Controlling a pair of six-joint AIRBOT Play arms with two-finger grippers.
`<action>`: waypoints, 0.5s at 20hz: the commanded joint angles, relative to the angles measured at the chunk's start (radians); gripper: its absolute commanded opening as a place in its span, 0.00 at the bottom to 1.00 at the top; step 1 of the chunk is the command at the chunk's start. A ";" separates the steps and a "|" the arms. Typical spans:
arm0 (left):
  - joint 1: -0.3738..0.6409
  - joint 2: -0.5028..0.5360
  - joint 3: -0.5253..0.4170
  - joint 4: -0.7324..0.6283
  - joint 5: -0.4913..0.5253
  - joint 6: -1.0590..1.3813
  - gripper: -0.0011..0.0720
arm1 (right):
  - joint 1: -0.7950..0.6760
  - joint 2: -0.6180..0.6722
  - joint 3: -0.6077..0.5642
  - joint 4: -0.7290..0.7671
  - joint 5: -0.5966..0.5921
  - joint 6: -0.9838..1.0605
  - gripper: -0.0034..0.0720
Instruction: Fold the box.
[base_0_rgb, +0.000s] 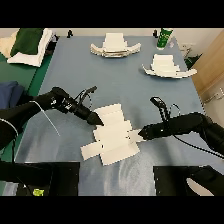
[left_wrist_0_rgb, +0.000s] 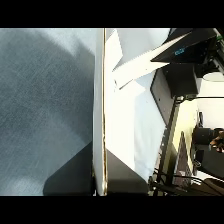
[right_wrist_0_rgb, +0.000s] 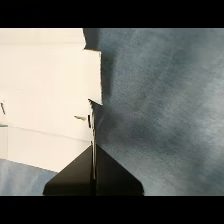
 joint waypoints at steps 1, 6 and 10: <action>-0.003 -0.001 0.001 0.001 0.000 0.013 0.03 | 0.001 0.000 0.000 -0.003 0.002 0.000 0.07; -0.006 0.030 0.006 -0.022 0.027 0.274 0.03 | 0.000 0.000 0.028 -0.316 0.049 0.175 0.56; -0.058 0.171 0.006 -0.025 0.182 0.492 0.03 | 0.000 0.000 0.097 -0.660 0.028 0.472 0.56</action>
